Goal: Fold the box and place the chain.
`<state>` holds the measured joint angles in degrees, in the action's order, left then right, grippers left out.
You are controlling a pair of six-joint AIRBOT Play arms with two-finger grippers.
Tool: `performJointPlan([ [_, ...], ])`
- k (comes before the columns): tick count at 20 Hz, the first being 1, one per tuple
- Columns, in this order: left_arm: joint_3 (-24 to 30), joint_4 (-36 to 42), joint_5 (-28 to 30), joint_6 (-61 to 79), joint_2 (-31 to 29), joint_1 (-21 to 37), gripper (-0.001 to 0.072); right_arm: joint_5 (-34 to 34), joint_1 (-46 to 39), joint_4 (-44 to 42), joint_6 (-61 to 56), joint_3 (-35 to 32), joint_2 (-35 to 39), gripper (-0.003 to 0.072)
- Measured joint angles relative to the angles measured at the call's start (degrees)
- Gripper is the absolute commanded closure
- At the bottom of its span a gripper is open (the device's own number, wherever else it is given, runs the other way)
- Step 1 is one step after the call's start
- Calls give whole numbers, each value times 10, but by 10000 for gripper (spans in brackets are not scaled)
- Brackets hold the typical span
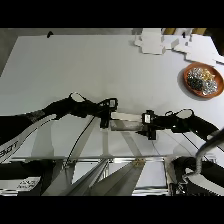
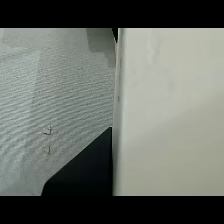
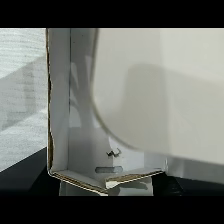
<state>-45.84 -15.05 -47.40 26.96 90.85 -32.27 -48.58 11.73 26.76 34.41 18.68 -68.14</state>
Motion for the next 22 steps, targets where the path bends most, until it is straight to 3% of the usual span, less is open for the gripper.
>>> performJointPlan([
  [2,0,0,0,0,0,0,692,0,0,0,0,0,0,347],
  [3,0,0,0,0,0,0,610,0,0,0,0,0,0,347],
  [5,0,2,7,-1,0,1,281,-8,0,2,1,0,0,347],
  [6,0,2,10,-1,0,2,194,-11,0,2,3,-1,0,347],
  [7,0,2,10,-1,-2,4,133,-11,0,3,4,-1,0,347],
  [10,0,-3,1,-11,-11,17,57,-9,1,1,2,-1,0,347],
  [14,0,-28,-22,-32,-36,45,57,-4,1,-2,0,-1,0,347],
  [18,0,-113,-36,-100,-75,77,87,0,1,-1,-1,-1,0,347],
  [19,0,-138,-43,-121,-88,85,141,0,1,-1,-1,-1,0,347],
  [22,0,-203,-66,-184,-131,99,428,-3,1,3,3,-1,0,347],
])
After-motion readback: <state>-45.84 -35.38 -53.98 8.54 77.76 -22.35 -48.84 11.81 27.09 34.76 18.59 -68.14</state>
